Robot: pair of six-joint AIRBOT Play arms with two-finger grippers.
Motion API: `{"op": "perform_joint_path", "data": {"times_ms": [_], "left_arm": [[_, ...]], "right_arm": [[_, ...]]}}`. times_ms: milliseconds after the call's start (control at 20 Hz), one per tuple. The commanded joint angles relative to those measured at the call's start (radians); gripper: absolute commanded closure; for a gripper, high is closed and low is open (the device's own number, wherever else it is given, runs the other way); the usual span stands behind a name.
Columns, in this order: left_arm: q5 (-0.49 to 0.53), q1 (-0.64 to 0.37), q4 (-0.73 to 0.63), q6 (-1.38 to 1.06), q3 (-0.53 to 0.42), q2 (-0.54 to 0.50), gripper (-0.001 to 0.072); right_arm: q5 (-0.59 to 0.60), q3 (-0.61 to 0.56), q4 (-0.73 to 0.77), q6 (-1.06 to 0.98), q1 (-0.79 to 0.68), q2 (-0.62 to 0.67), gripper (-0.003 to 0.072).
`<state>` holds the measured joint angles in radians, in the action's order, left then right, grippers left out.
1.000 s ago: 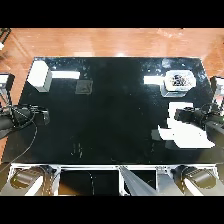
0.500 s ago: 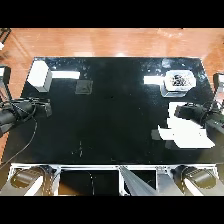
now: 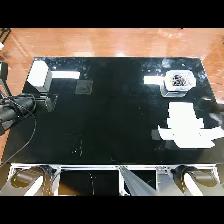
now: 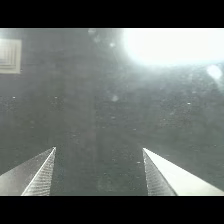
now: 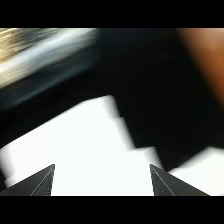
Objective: Fold the box and place the chain.
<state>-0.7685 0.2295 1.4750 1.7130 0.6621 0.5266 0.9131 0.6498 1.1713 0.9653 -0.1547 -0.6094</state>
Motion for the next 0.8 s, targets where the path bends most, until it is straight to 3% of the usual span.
{"op": "perform_joint_path", "data": {"times_ms": [0,100,200,250,350,450,750], "left_arm": [[-0.007,0.003,-0.066,-0.001,0.0,0.015,0.0087],[-0.008,0.001,-0.05,-0.001,0.0,0.032,0.0087],[0.013,0.001,-0.03,-0.004,0.0,0.056,0.0087],[0.02,0.001,-0.013,-0.004,0.0,0.07,0.0087],[0.034,0.001,-0.015,-0.003,0.0,0.103,0.0086],[0.037,0.001,-0.03,-0.003,0.0,0.138,0.0087],[0.1,0.001,-0.049,-0.003,0.0,0.207,0.0087]], "right_arm": [[-0.077,0.012,0.082,0.037,-0.456,-0.042,-0.0006],[-0.003,0.085,0.382,0.316,-0.732,-0.165,-0.0006],[0.222,0.209,0.764,0.705,-0.965,-0.356,-0.0005],[0.349,0.272,0.882,0.822,-1.054,-0.444,-0.0005],[0.456,0.353,0.883,0.839,-1.151,-0.556,-0.0005],[0.458,0.358,0.819,0.911,-1.164,-0.606,-0.0005],[0.527,0.359,0.895,1.19,-1.145,-0.769,-0.0005]]}}
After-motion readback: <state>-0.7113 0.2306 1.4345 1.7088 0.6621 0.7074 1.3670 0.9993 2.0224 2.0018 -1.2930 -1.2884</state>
